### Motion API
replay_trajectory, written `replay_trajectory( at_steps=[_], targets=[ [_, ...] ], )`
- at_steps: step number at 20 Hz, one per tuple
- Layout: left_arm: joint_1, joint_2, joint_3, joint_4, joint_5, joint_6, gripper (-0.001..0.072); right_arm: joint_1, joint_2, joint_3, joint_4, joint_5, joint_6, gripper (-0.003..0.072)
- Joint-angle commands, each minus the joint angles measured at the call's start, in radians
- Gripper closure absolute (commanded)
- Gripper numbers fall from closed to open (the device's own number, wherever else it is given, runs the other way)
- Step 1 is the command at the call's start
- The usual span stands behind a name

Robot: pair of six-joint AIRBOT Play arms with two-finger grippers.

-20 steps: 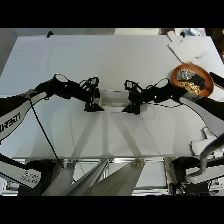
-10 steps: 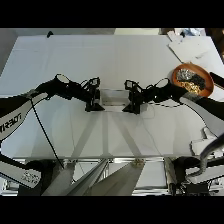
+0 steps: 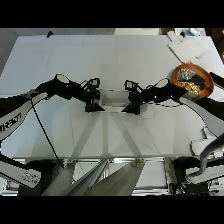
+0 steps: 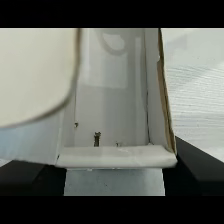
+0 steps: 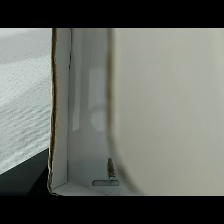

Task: Fold the box and place the chain.

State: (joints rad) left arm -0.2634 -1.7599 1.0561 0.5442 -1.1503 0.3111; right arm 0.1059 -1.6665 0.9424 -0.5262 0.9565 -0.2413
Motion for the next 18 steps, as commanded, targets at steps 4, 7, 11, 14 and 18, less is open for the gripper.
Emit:
replay_trajectory(
  at_steps=[4,7,11,14,18],
  targets=[
    [0.0,-0.001,0.0,0.003,-0.006,0.002,0.0313,0.0,0.0,-0.001,0.0,-0.003,0.0,0.0272],
    [0.0,-0.001,0.0,0.003,-0.006,0.002,0.0313,0.0,0.0,0.0,0.036,-0.022,0.0,0.0272],
    [0.0,-0.001,0.0,0.002,-0.006,0.002,0.0313,0.0,0.0,0.0,0.041,-0.009,0.0,0.0272],
    [0.0,-0.001,0.0,0.003,-0.006,0.002,0.0313,0.001,0.0,0.0,0.064,-0.014,0.001,0.0276],
    [0.0,-0.001,0.0,0.003,-0.006,0.002,0.0313,0.001,0.0,0.0,0.038,-0.027,0.042,0.0145]
  ],
)
